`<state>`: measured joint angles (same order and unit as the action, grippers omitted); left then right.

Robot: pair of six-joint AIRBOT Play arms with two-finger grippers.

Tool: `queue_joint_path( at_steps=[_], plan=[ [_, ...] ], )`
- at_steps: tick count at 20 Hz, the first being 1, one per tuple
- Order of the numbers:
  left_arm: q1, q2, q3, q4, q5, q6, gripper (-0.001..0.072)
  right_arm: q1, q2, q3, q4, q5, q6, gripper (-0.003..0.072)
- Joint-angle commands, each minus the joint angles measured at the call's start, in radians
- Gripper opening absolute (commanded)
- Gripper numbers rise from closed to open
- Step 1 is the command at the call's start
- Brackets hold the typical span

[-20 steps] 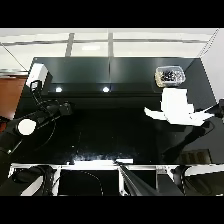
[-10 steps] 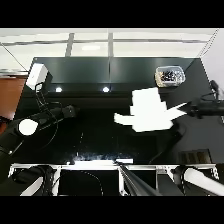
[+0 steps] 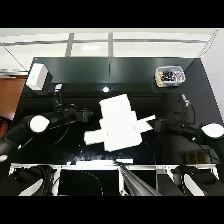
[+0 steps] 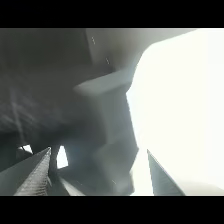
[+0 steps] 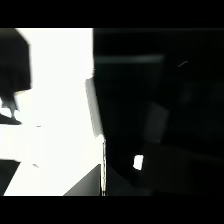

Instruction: Fold the box and place the chain.

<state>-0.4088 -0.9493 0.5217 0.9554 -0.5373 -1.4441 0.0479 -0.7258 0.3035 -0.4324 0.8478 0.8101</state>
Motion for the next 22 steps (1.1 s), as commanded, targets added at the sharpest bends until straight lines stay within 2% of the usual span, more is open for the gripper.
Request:
queue_joint_path(
  at_steps=[1,5,6,8,11,13,15,16,17,18,19,22],
  plan=[
    [0.053,-0.180,0.113,-0.226,-0.267,0.208,0.0693,0.122,0.042,-0.037,-0.006,-0.093,-0.018,0.0010],
    [0.203,-0.426,0.161,-0.544,-0.552,0.553,0.0693,0.131,0.042,-0.037,-0.006,-0.099,-0.018,0.0010],
    [0.218,-0.471,0.161,-0.563,-0.599,0.592,0.0693,0.131,0.042,-0.037,-0.005,-0.100,-0.018,0.0010],
    [0.202,-0.531,0.161,-0.592,-0.624,0.674,0.0693,0.131,0.042,-0.037,-0.005,-0.098,-0.016,0.0010],
    [0.145,-0.581,0.162,-0.717,-0.653,0.882,0.0693,0.131,0.042,-0.037,-0.005,-0.100,-0.002,0.0010],
    [0.133,-0.608,0.162,-0.729,-0.687,0.967,0.0677,0.131,0.042,-0.037,-0.006,-0.100,0.005,0.0010],
    [0.142,-0.641,0.162,-0.727,-0.763,1.033,0.0654,0.131,0.042,-0.037,-0.006,-0.099,0.005,0.0011],
    [0.145,-0.653,0.162,-0.725,-0.786,1.061,0.0552,0.131,0.042,-0.037,-0.006,-0.099,0.006,0.0010],
    [0.145,-0.663,0.162,-0.723,-0.786,1.076,0.0538,0.131,0.042,-0.037,-0.006,-0.100,0.009,0.0010],
    [0.144,-0.671,0.163,-0.724,-0.778,1.080,0.0494,0.131,0.042,-0.037,-0.006,-0.100,0.009,0.0011],
    [0.144,-0.682,0.169,-0.719,-0.781,1.098,0.0347,0.131,0.042,-0.037,-0.006,-0.100,0.009,0.0010],
    [0.153,-0.715,0.207,-0.690,-0.809,1.104,0.0074,0.131,0.042,-0.037,-0.015,-0.097,0.027,0.0014]
  ],
)
